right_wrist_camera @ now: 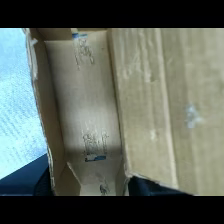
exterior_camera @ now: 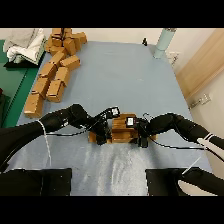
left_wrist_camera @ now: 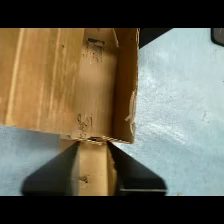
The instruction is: Fold the box.
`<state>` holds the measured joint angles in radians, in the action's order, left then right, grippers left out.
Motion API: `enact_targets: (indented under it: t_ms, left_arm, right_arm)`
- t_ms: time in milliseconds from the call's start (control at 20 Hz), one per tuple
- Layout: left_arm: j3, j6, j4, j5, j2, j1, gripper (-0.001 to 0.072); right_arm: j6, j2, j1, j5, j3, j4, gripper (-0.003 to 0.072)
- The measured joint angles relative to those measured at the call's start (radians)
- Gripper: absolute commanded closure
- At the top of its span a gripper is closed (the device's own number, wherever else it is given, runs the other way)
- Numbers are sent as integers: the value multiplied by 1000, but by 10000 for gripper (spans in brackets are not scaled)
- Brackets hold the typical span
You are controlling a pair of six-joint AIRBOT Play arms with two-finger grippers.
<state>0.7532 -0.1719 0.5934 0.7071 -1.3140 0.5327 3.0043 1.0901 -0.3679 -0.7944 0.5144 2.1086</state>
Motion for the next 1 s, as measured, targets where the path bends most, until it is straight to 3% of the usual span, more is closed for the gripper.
enact_targets:
  t_ms: [200,250,500,600,750,800,850,1000]
  left_arm:
    - [0,5,-17,-23,-4,4,568]
    - [0,5,-21,-29,-4,6,612]
    - [0,20,-67,-51,-13,27,603]
    - [0,31,-84,-56,-18,31,446]
    - [0,39,-98,-65,-20,34,443]
    - [0,41,-101,-66,-21,34,417]
    - [0,42,-103,-66,-21,34,292]
    - [0,43,-113,-63,-22,35,267]
  right_arm:
    - [0,0,0,0,0,0,198]
    - [0,0,0,0,0,0,198]
    - [0,0,0,0,0,0,199]
    - [0,0,0,0,0,0,199]
    - [0,0,0,0,0,0,198]
    - [0,0,0,0,0,0,198]
    - [0,0,0,0,0,0,198]
    - [0,0,0,0,0,0,198]
